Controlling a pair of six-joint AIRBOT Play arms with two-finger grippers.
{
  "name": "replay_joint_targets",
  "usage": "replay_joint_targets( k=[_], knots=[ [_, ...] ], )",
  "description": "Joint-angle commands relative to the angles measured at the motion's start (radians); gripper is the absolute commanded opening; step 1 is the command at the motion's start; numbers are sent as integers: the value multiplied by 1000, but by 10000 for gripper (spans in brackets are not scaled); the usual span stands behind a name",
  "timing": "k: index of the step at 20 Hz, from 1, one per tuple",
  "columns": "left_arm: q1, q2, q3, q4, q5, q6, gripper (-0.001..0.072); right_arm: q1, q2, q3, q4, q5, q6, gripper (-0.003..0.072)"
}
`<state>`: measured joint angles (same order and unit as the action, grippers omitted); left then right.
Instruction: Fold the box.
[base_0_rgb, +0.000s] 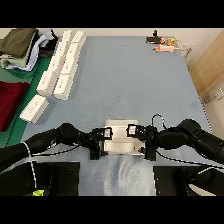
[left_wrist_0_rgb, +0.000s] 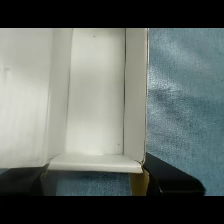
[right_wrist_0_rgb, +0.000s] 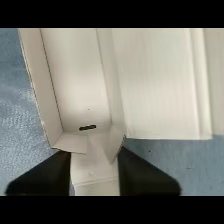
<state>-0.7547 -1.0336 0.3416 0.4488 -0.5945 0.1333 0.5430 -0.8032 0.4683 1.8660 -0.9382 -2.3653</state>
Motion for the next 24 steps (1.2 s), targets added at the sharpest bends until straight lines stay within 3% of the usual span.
replay_joint_targets(
  k=[1,6,15,18,19,20,24],
  knots=[
    [0,1,0,0,0,0,525,1,-8,0,52,-15,-11,173],
    [0,0,0,0,0,0,525,1,-8,0,78,6,-11,70],
    [0,1,0,0,0,1,525,1,-22,0,152,77,-55,69],
    [0,1,0,0,0,0,525,1,-57,0,166,77,-64,113],
    [0,1,0,0,0,1,525,1,-63,0,166,78,-64,300],
    [0,0,0,0,0,0,525,1,-64,0,165,78,-70,568],
    [0,1,0,0,0,1,525,1,-64,0,158,78,-97,587]
  ],
)
